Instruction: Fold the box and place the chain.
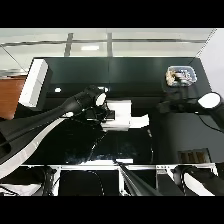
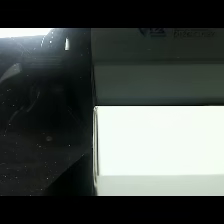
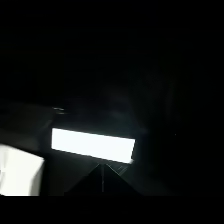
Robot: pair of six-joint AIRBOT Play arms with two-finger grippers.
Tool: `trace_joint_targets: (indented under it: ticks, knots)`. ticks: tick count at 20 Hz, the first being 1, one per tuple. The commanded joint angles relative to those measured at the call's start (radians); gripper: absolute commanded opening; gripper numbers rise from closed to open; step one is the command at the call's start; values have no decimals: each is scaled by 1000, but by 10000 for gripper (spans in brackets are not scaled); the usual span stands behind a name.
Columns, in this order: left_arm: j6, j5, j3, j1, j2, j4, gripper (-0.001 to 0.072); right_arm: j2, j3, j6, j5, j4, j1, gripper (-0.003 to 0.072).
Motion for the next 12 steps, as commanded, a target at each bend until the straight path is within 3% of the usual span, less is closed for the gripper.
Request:
trace_joint_targets:
  ticks: [1,3,5,11,12]
  knots:
    - [3,0,0,0,-1,0,30,-67,-105,234,79,90,-159,22]
    - [3,0,0,0,-1,0,30,-171,-116,51,163,273,-91,23]
    - [2,-1,0,0,-1,0,30,-259,-114,-31,148,401,11,22]
    - [3,-1,0,0,-1,0,30,-322,23,-49,164,386,196,38]
    - [3,-1,0,0,-1,-1,30,-322,58,-48,196,371,197,320]
